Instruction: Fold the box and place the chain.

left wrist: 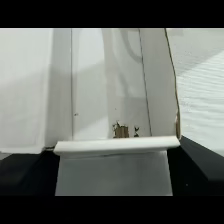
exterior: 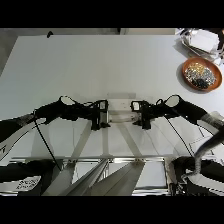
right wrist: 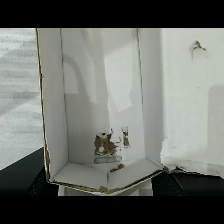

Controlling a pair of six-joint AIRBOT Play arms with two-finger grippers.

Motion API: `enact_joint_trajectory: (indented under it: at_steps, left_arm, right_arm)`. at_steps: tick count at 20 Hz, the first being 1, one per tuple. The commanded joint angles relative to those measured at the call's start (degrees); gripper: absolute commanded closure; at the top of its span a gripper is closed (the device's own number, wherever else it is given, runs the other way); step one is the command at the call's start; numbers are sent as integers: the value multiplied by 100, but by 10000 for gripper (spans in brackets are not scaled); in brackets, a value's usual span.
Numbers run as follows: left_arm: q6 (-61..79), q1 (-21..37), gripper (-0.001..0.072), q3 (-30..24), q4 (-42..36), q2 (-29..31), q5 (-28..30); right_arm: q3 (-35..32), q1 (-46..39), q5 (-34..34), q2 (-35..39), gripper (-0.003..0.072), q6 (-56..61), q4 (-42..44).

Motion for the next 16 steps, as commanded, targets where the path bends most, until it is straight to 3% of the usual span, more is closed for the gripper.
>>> enact_joint_trajectory:
  at_steps: [1,3,5,16]
  left_arm:
    - [24,-20,272,7,-17,-7,20]
    - [13,-52,358,7,-11,-7,70]
    - [0,-61,497,9,-17,-7,107]
    - [0,-59,501,9,-17,-4,81]
  right_arm:
    - [2,-2,0,2,390,2,4]
    - [2,-2,0,2,390,2,4]
    - [2,-2,0,2,390,2,4]
    - [2,-2,0,2,390,2,4]
